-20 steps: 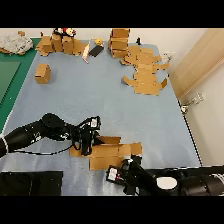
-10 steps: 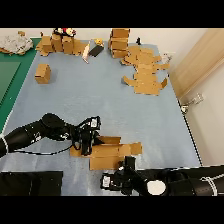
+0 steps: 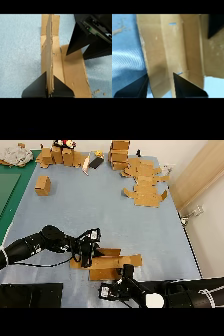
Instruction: Fold the box.
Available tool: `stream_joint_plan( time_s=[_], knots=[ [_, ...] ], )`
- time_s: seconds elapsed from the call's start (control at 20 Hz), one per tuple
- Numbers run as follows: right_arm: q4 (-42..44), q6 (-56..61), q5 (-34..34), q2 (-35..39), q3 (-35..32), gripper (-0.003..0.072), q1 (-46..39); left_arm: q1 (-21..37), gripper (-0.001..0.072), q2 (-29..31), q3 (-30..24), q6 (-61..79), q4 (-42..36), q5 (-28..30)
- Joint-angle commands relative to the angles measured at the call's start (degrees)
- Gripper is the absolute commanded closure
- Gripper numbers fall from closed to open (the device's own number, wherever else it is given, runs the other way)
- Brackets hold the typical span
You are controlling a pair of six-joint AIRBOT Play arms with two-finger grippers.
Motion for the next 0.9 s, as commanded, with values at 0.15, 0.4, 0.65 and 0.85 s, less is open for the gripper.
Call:
stream_joint_plan(
  time_s=[0.15,0.4,0.65,0.85],
  knots=[
    [-2.9,3.1,-2.4,0.0,1.7,0.0222,0.1,0.0,0.0698,0.0,0.0,0.0,0.0,0.0],
    [-2.5,3.1,-1.9,0.0,1.8,0.0220,0.1,0.0,0.0698,0.0,0.0,0.0,0.0,0.0],
    [-5.6,3.1,-2.1,0.2,1.8,-0.0034,-3.6,0.0,0.0698,0.0,0.0,0.0,0.0,0.0],
    [0.4,0.2,0.8,4.0,1.0,-0.0034,-7.4,0.0,0.0697,0.0,0.0,0.0,0.0,0.0]
  ],
)
